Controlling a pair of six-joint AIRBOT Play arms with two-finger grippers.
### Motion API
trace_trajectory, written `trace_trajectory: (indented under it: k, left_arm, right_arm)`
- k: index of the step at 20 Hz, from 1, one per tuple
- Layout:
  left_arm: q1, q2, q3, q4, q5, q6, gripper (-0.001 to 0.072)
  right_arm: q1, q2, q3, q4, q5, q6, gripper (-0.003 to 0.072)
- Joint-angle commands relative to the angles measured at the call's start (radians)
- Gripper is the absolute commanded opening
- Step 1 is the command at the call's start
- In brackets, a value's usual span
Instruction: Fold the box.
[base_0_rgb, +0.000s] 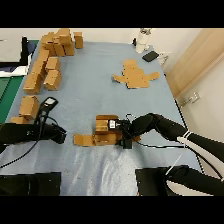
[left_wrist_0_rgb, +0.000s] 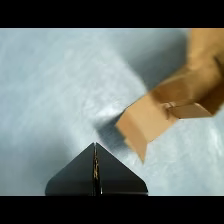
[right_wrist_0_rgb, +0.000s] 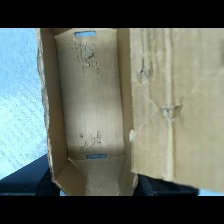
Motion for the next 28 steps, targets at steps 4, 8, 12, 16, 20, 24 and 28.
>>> trace_trajectory:
  k: [4, 8, 12, 16, 20, 24, 28]
  left_arm:
    - [0.026, -0.188, -0.065, -0.288, -0.023, -0.022, 0.0011]
    - [-0.069, -0.321, -0.064, -0.436, 0.065, 0.041, 0.001]
    - [-0.146, -0.382, -0.045, -0.504, 0.135, 0.068, 0.0011]
    - [-0.16, -0.38, 0.002, -0.562, 0.109, 0.093, 0.0011]
    - [-0.163, -0.38, 0.051, -0.576, 0.027, 0.096, 0.001]
    - [-0.163, -0.38, 0.105, -0.58, -0.014, 0.092, 0.0012]
    - [-0.16, -0.38, 0.15, -0.575, -0.017, 0.081, 0.0053]
  right_arm:
    - [0.0, -0.001, 0.0, -0.001, 0.0, 0.0, 0.0514]
    - [0.0, -0.001, 0.0, -0.003, 0.0, 0.0, 0.0514]
    - [0.0, -0.001, 0.0, -0.003, 0.0, 0.0, 0.0514]
    - [0.0, -0.001, 0.0, -0.004, 0.0, 0.0, 0.0513]
    - [0.0, -0.001, 0.0, -0.004, 0.0, 0.0, 0.0514]
    - [0.0, -0.001, 0.0, -0.004, 0.0, 0.0, 0.0513]
    - [0.0, -0.001, 0.0, -0.004, 0.0, 0.0, 0.0514]
